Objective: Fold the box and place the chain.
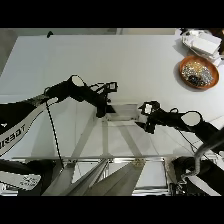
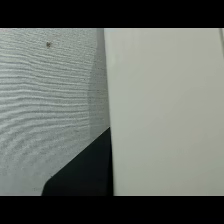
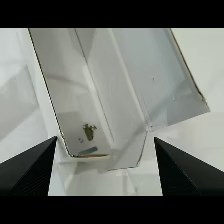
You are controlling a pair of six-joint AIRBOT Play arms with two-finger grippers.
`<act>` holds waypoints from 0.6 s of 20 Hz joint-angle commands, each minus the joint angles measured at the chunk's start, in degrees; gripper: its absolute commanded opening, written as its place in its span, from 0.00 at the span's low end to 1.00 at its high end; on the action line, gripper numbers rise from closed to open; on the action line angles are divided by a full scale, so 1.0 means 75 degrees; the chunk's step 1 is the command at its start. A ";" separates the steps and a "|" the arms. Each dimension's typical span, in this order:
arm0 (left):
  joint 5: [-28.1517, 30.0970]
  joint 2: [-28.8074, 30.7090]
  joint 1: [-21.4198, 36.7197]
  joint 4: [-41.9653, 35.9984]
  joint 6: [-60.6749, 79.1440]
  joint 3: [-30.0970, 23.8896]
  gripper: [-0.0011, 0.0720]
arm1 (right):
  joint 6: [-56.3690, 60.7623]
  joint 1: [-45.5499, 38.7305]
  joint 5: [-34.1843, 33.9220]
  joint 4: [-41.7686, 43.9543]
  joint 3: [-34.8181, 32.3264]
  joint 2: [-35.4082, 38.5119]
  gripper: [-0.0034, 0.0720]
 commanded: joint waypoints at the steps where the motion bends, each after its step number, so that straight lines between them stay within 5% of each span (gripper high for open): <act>1: 0.0009 0.0006 0.0003 0.0000 0.0000 0.0009 0.03 | -0.0149 -0.0006 0.0131 0.0070 0.0146 -0.0501 0.97; 12: 0.0006 0.0006 0.0003 0.0000 0.0000 0.0009 0.03 | -0.0367 -0.0393 0.0743 -0.0108 0.0577 -0.1064 0.97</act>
